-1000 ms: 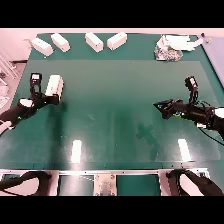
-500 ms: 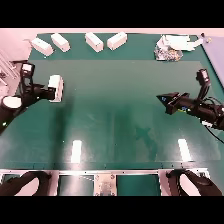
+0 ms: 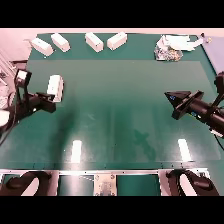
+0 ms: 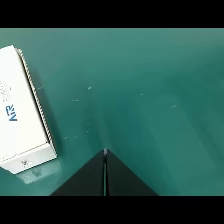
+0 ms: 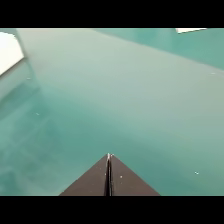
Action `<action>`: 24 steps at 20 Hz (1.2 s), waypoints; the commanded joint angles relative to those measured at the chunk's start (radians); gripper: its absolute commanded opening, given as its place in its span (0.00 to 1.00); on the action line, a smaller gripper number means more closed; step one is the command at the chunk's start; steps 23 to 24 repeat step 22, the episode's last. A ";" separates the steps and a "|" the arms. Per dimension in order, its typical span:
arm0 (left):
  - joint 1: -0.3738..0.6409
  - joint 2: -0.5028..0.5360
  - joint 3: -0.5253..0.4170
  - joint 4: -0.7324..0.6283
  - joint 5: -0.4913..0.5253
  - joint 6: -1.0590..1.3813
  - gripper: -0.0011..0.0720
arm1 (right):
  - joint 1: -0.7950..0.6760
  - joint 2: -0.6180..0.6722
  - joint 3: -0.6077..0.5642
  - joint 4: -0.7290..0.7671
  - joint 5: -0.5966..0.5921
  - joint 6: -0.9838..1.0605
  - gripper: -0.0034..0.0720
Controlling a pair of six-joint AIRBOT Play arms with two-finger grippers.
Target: Fold the box and place the chain.
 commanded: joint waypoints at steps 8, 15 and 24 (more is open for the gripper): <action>0.000 0.449 -0.412 -0.247 0.069 0.304 0.03 | 0.001 0.076 -0.180 -0.026 -0.067 0.002 0.05; 0.000 0.451 -0.447 -0.250 0.071 0.305 0.04 | 0.001 0.076 -0.230 -0.022 -0.026 0.070 0.05; 0.000 0.451 -0.446 -0.250 0.071 0.297 0.04 | 0.001 0.076 -0.230 -0.022 -0.026 0.070 0.06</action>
